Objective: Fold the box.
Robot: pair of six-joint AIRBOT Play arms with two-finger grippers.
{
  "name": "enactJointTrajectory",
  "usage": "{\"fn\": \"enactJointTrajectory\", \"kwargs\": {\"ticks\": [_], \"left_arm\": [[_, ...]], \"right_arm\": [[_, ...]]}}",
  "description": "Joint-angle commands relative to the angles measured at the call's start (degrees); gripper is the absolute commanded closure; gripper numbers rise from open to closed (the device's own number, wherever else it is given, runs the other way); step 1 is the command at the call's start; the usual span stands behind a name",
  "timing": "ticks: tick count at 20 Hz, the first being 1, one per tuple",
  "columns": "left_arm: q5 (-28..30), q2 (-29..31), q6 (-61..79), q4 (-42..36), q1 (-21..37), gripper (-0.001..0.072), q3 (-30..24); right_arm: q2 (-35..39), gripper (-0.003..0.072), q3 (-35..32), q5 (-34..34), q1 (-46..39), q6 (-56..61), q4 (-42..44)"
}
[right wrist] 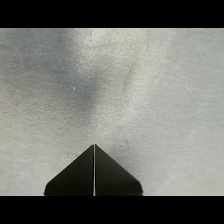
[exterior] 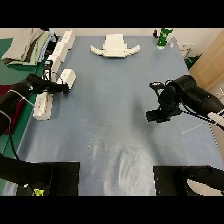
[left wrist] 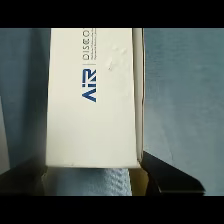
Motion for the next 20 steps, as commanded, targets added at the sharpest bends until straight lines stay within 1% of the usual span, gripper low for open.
{"fn": "enactJointTrajectory", "kwargs": {"ticks": [1,3,6,8,10,13,20], "left_arm": [[-3.5,-8.1,-3.7,1.5,0.5,0.0284,8.2],[-4.0,-10.2,-4.0,2.6,0.7,0.0284,11.0],[-2.2,-11.9,-8.9,9.6,0.7,0.0284,13.9],[-3.6,-13.4,-11.7,12.7,0.7,0.0284,16.8],[-4.5,-14.0,-11.9,14.3,0.7,0.0284,18.9],[-4.0,-14.0,-11.9,15.5,0.7,0.0284,20.3],[-4.6,-14.4,-11.9,15.4,0.6,0.0284,20.2]], "right_arm": [[0.0,0.068,0.1,0.0,0.0,0.0,0.0],[0.0,0.068,0.1,0.0,0.0,0.0,0.0],[0.0,0.068,0.1,0.0,0.0,0.0,0.0],[0.0,0.068,0.1,0.0,0.0,0.0,0.0],[0.0,0.068,0.1,0.0,0.0,0.0,0.0],[0.0,0.068,0.1,0.0,0.0,0.0,0.0],[0.0,0.068,0.1,0.0,0.0,0.0,0.0]]}}
